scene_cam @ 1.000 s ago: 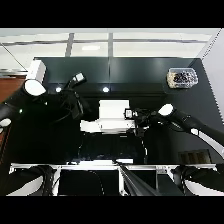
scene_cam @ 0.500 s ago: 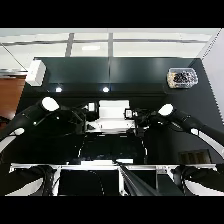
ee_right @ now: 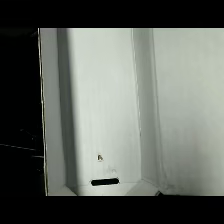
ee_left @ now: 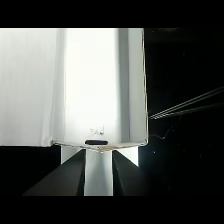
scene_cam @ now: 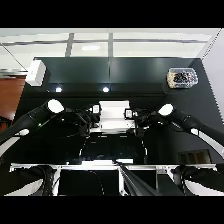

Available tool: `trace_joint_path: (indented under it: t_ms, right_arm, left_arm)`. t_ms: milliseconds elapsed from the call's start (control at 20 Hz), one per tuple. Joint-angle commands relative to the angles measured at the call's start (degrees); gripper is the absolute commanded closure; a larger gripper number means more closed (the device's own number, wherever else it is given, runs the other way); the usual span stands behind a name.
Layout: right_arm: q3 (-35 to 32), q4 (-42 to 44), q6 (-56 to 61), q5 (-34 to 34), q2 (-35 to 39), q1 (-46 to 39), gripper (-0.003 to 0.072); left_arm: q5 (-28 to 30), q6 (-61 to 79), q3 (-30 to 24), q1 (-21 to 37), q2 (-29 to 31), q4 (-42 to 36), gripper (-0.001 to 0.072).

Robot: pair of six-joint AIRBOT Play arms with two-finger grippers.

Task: Fold the box and place the chain.

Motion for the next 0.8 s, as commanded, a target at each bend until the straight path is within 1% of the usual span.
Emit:
trace_joint_path:
  t_ms: [0, 100, 350, 450, 600, 650, 750]
  right_arm:
    - [0.0, 0.0, 0.0, 0.0, 0.0, 0.1, 0.0611]
    - [0.0, 0.0, 0.0, 0.0, 0.0, 0.1, 0.0611]
    - [0.0, 0.0, 0.0, 0.0, 0.0, 0.1, 0.0611]
    - [0.0, 0.0, 0.0, 0.0, 0.0, 0.1, 0.0611]
    - [0.0, 0.0, 0.0, 0.0, 0.0, 0.1, 0.0611]
    - [0.0, 0.0, 0.0, 0.0, 0.0, 0.1, 0.0611]
    - [0.0, 0.0, 0.0, 0.0, 0.0, 0.1, 0.0611]
  left_arm:
    - [0.4, 0.1, 0.0, -0.1, -0.1, -0.9, 0.051]
    - [0.2, 0.1, 0.0, -0.2, -0.4, -2.5, 0.051]
    - [0.2, 0.8, 0.0, -0.2, -4.7, -12.2, 0.0512]
    - [0.2, 0.7, 0.0, -0.2, -6.2, -12.9, 0.0554]
    - [0.5, 0.7, 0.1, -0.3, -6.3, -12.9, 0.0579]
    - [0.5, 0.7, 0.1, -0.4, -6.3, -12.8, 0.0615]
    - [0.4, 0.7, 0.1, -0.7, -6.3, -12.9, 0.0622]
